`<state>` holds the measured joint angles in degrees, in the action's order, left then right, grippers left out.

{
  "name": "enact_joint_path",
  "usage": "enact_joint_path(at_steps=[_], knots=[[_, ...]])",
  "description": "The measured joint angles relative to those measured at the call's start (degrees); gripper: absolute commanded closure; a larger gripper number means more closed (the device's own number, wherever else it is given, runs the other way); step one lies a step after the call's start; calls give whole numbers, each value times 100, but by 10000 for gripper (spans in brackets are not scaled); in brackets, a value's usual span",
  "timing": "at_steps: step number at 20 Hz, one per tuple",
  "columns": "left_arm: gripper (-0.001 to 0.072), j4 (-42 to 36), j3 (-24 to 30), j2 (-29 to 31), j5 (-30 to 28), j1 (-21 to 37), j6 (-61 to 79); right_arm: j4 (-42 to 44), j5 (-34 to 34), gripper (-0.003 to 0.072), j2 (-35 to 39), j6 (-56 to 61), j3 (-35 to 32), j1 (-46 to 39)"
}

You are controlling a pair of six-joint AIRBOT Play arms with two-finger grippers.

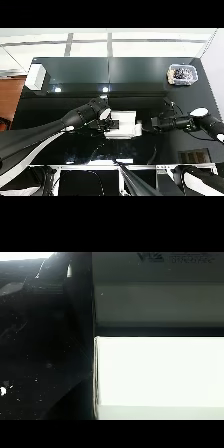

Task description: Fold the box and place the chain.

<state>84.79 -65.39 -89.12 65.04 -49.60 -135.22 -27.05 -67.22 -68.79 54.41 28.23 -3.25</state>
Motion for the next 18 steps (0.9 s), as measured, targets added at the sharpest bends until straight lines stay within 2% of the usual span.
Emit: enact_joint_path(at_steps=[5,6,7,12,18], knots=[[684,0,0,2,-2,0,-2,111,-232,267,-46,-101,378,540],[685,2,0,0,-2,0,-2,83,-223,331,-52,-48,461,667],[685,2,0,0,-2,0,-2,-7,-197,331,-55,48,560,800],[684,0,0,0,-4,0,-2,-885,28,332,-55,1069,1169,1550],[685,0,0,0,-39,0,0,-2363,529,333,-151,2898,1617,2461]])
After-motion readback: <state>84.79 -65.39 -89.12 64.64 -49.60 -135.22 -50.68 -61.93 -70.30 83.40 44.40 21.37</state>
